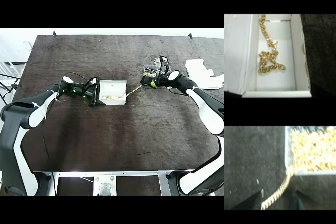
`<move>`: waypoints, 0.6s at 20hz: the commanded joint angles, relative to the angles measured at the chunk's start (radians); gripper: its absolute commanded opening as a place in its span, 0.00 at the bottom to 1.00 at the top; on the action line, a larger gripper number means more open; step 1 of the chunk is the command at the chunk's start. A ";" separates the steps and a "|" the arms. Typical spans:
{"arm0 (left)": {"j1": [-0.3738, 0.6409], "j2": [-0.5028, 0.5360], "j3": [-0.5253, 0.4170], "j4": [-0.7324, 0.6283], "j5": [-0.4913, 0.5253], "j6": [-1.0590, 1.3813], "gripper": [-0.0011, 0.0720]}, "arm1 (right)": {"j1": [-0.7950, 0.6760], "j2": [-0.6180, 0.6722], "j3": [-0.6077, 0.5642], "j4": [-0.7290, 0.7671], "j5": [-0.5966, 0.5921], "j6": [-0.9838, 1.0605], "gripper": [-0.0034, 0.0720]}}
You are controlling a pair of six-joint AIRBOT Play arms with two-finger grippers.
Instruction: Fold the box and place the chain.
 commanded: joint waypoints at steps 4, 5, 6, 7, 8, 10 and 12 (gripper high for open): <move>0.000 -0.001 0.000 0.000 0.001 0.000 0.70 | -0.020 -0.053 0.046 0.107 -0.032 -0.070 0.06; 0.000 -0.001 0.000 0.000 0.000 0.000 0.70 | -0.023 -0.043 0.046 0.106 -0.015 -0.069 0.06; 0.000 -0.001 0.000 0.000 0.000 0.000 0.70 | -0.024 -0.027 0.046 0.106 0.015 -0.070 0.06; 0.000 -0.001 0.000 0.000 0.000 0.000 0.70 | -0.021 0.000 0.046 0.101 0.055 -0.071 0.06; 0.000 -0.001 0.000 0.000 0.000 0.000 0.70 | -0.014 0.040 0.046 0.083 0.098 -0.071 0.06; 0.000 -0.001 0.000 0.000 0.000 0.000 0.70 | 0.011 0.149 0.046 0.029 0.170 -0.071 0.06; 0.000 -0.001 0.000 0.000 0.000 0.000 0.70 | 0.049 0.283 0.045 -0.038 0.216 -0.069 0.06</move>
